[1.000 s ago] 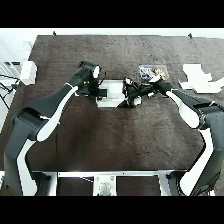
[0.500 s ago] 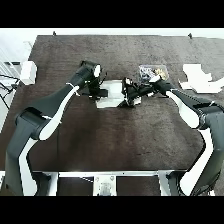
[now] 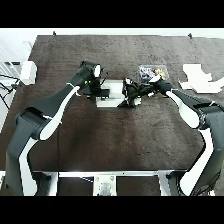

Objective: Fold the box and place the chain.

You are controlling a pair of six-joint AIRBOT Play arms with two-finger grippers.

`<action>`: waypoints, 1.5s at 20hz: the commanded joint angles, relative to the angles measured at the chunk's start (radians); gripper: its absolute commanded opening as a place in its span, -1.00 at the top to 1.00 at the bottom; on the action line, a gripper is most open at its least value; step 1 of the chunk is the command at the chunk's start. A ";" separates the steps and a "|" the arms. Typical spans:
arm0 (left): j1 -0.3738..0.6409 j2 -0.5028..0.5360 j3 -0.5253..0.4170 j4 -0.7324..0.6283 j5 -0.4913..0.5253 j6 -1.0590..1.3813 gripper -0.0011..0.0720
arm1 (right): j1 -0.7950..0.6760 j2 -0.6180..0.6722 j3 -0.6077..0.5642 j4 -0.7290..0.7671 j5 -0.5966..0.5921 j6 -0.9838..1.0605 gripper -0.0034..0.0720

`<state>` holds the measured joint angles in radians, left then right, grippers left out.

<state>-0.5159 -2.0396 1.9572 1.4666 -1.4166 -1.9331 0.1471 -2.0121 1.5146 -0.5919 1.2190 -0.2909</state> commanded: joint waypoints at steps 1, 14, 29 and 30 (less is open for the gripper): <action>0.002 0.002 0.001 0.001 0.002 -0.003 -0.36 | 0.001 0.000 0.000 0.001 0.003 0.002 -0.63; 0.002 0.017 0.074 0.061 -0.085 0.024 -0.39 | 0.001 0.000 0.000 0.001 0.003 0.002 -0.63; 0.128 0.351 0.071 -0.060 0.071 0.639 -0.97 | 0.001 0.000 0.000 0.004 0.003 0.002 -0.62; 0.162 0.364 0.069 -0.161 0.071 0.727 -0.97 | 0.001 0.000 0.000 0.004 0.003 0.002 -0.63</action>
